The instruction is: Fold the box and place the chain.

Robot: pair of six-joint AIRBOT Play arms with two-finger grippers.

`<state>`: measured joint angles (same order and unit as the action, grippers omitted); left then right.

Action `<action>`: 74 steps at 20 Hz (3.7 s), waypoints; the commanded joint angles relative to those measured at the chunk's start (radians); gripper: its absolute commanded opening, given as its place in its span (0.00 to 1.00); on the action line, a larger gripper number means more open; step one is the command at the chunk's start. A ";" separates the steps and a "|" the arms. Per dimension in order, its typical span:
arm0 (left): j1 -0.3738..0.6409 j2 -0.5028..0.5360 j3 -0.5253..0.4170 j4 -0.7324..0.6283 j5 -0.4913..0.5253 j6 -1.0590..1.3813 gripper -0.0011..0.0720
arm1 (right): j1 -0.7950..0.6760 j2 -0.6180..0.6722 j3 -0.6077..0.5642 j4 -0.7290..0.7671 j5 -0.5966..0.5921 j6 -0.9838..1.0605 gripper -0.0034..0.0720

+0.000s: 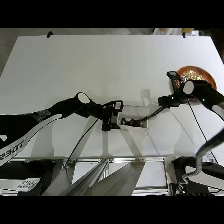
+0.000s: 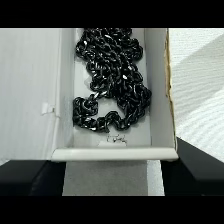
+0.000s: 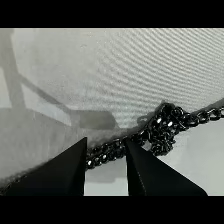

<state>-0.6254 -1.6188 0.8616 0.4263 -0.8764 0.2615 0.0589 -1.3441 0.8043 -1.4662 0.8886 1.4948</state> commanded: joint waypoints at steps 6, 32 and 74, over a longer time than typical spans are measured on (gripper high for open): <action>0.000 0.001 0.001 0.000 0.000 0.000 0.39 | 0.003 -0.016 0.000 0.000 0.081 0.026 0.34; 0.000 0.001 0.001 0.000 0.001 0.000 0.39 | -0.040 -0.004 0.000 -0.079 -0.013 -0.098 0.07; 0.000 0.001 0.001 0.000 -0.003 0.000 0.39 | 0.575 0.480 0.028 0.273 0.188 -0.049 0.23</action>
<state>-0.6254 -1.6188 0.8616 0.4263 -0.8795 0.2615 0.6483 -0.8852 0.8143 -1.1297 1.0382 1.4181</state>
